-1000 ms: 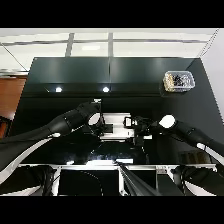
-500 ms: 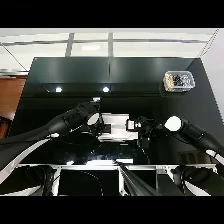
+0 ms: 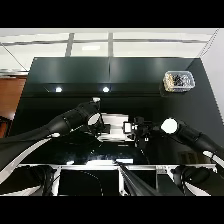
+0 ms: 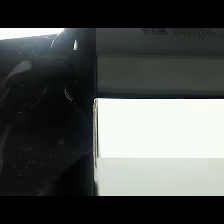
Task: Fold the box and place the chain.
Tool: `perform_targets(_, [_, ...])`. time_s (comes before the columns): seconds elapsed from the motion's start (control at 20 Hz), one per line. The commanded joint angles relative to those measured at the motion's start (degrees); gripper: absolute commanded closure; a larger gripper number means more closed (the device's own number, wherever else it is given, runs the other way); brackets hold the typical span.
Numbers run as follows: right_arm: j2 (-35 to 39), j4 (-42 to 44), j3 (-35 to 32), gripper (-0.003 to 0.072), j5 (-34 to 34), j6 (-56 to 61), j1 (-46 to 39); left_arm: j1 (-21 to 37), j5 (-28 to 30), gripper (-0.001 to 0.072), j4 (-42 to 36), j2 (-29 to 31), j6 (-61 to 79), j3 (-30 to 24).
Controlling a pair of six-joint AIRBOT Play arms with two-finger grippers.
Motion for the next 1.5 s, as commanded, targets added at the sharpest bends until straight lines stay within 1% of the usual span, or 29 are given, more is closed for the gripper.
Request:
perform_targets(0.0, [-0.3,3.1,0.0,0.0493,-0.6,0.6,1.0,0.0,0.0,0.068,0.0,0.0,0.0,0.0])
perform_targets(0.15, [-0.8,8.1,0.0,0.0492,-2.5,0.6,1.0,0.0,0.3,0.068,0.0,0.0,0.0,0.0])
perform_targets(0.3, [-3.3,14.5,0.0,0.0492,-3.5,0.6,1.7,0.0,0.2,0.068,0.0,0.0,0.0,0.0])
perform_targets(0.5, [-3.8,14.8,0.0,0.049,-4.3,1.4,1.8,0.0,0.2,0.068,0.0,0.0,0.0,0.0])
perform_targets(0.55, [-3.8,14.9,0.0,0.034,-4.3,1.7,1.8,0.0,0.2,0.068,0.0,0.0,0.0,0.0])
perform_targets(0.6, [-3.8,14.8,0.0,0.0255,-4.3,1.9,1.8,0.0,0.2,0.068,0.0,0.0,0.0,0.0])
perform_targets(0.7, [-3.8,14.6,0.0,0.0475,-4.2,2.6,1.8,0.0,0.2,0.0681,0.0,0.0,0.0,0.0])
perform_targets(0.75, [-3.8,14.6,0.0,0.0468,-4.2,2.9,1.8,0.0,0.2,0.068,0.0,0.0,0.0,0.0])
perform_targets(0.8, [-3.8,14.6,0.0,0.0374,-4.2,3.0,1.8,0.0,0.2,0.068,0.0,0.0,0.0,0.0])
perform_targets(0.85, [-3.8,14.4,0.0,0.0548,-4.2,3.1,1.8,0.0,0.2,0.068,0.0,0.0,0.0,0.0])
perform_targets(0.9, [-3.6,13.4,0.0,0.0664,-4.2,4.0,1.8,0.0,0.2,0.068,0.0,0.0,0.0,0.0])
perform_targets(0.95, [-2.8,11.7,0.0,0.0666,-4.1,6.7,1.6,0.0,0.2,0.068,0.0,0.0,0.0,0.0])
perform_targets(1.0, [-1.4,9.6,0.2,0.0666,-3.6,12.3,0.8,0.0,0.2,0.068,0.0,0.0,0.0,0.0])
perform_targets(1.05, [0.7,5.6,0.6,0.0666,-0.9,19.6,-1.0,0.0,0.2,0.068,0.0,0.0,0.0,0.0])
perform_targets(1.15, [5.7,-2.9,2.9,0.0666,8.3,36.0,-7.3,0.0,0.2,0.0681,0.0,0.0,0.0,0.0])
perform_targets(1.2, [8.3,-7.2,4.2,0.0666,13.0,43.5,-11.9,0.0,0.2,0.068,0.0,0.0,0.0,0.0])
perform_targets(1.3, [11.7,-13.0,5.0,0.0666,18.1,57.2,-22.4,0.0,0.2,0.068,0.0,0.0,0.0,0.0])
perform_targets(1.4, [11.5,-16.3,4.8,0.0666,21.8,70.6,-34.5,0.0,0.2,0.068,0.0,0.0,0.0,0.0])
perform_targets(1.45, [10.9,-17.4,4.2,0.0666,23.0,75.9,-38.8,0.0,0.2,0.068,0.0,0.0,0.0,0.0])
